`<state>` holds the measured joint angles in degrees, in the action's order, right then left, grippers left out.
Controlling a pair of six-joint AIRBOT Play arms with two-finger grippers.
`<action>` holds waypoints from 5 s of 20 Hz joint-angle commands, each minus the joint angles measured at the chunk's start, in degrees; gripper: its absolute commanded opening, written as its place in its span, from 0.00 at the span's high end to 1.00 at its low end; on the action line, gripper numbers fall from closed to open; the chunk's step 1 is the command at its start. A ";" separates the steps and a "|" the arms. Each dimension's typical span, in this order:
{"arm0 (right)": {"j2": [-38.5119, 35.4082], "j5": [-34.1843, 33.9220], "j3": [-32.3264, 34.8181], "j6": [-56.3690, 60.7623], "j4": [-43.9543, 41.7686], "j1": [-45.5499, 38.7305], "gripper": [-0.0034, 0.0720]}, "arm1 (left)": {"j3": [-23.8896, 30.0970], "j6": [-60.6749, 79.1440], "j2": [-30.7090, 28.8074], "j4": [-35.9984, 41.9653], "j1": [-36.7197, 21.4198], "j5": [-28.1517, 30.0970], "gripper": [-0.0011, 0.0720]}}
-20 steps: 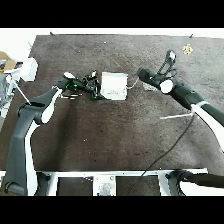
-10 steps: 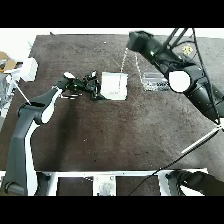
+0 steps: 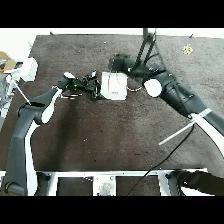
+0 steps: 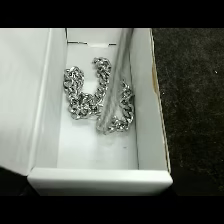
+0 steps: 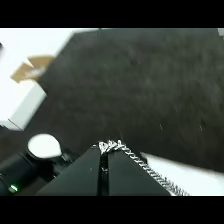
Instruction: Fold the box and place the chain.
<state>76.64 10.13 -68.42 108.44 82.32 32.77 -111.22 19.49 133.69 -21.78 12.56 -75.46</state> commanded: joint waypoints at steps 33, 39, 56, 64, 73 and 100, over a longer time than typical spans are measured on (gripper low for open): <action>18.58 -6.84 9.14 8.46 -7.52 -22.03 0.76 | -0.02 0.02 -0.04 0.00 0.00 0.00 0.71; 16.35 -6.62 9.14 8.17 -7.45 -21.22 0.95 | -0.02 0.02 -0.04 0.00 0.00 0.00 0.71; -11.04 -11.06 0.07 6.25 7.65 -0.72 0.95 | -0.02 0.02 -0.04 -0.02 0.00 0.02 0.71; -0.15 -8.02 8.63 7.37 -0.90 -0.50 0.95 | -0.02 0.02 -0.04 -0.02 0.00 0.00 0.71; 4.85 -3.23 9.94 8.17 2.56 -5.46 0.60 | -0.02 0.02 -0.04 -0.02 0.00 0.00 0.71; 19.85 -10.10 9.97 8.61 -10.40 -21.11 0.95 | -0.02 0.02 -0.04 -0.02 0.00 0.02 0.71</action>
<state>95.83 0.27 -57.93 117.16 73.41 11.14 -111.22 19.51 133.69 -21.78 12.56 -75.46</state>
